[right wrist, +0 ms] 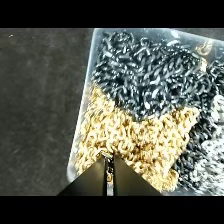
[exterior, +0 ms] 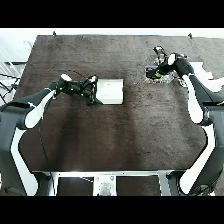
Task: Fold the box and place the chain.
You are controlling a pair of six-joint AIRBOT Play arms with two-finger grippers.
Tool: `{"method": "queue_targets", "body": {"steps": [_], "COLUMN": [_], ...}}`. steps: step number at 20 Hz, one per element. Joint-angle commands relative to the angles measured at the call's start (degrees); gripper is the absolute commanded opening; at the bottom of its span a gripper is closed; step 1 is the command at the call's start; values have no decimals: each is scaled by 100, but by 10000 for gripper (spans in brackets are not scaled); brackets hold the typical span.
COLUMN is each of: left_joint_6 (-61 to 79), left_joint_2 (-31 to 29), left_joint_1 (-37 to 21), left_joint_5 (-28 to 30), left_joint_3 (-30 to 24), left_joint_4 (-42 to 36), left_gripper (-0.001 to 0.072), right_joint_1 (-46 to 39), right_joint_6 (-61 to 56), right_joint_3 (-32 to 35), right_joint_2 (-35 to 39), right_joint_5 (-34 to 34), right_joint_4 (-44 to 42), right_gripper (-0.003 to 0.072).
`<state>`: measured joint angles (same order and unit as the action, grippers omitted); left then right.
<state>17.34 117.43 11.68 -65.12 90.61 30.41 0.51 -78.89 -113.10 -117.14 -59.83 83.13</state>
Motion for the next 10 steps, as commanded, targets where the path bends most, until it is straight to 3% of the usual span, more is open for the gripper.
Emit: {"method": "queue_targets", "body": {"steps": [1, 10], "left_joint_6": [0, 2], "left_joint_2": [-4, -4], "left_joint_1": [-2, -2], "left_joint_5": [4, 4], "left_joint_3": [4, 4], "left_joint_4": [4, 2], "left_gripper": [490, 490], "right_joint_1": [11, 160], "right_joint_6": [-15, 7], "right_joint_3": [-61, -61], "right_joint_2": [319, 2225], "right_joint_5": [48, -457], "right_joint_4": [0, -2], "right_gripper": [13, 13]}}
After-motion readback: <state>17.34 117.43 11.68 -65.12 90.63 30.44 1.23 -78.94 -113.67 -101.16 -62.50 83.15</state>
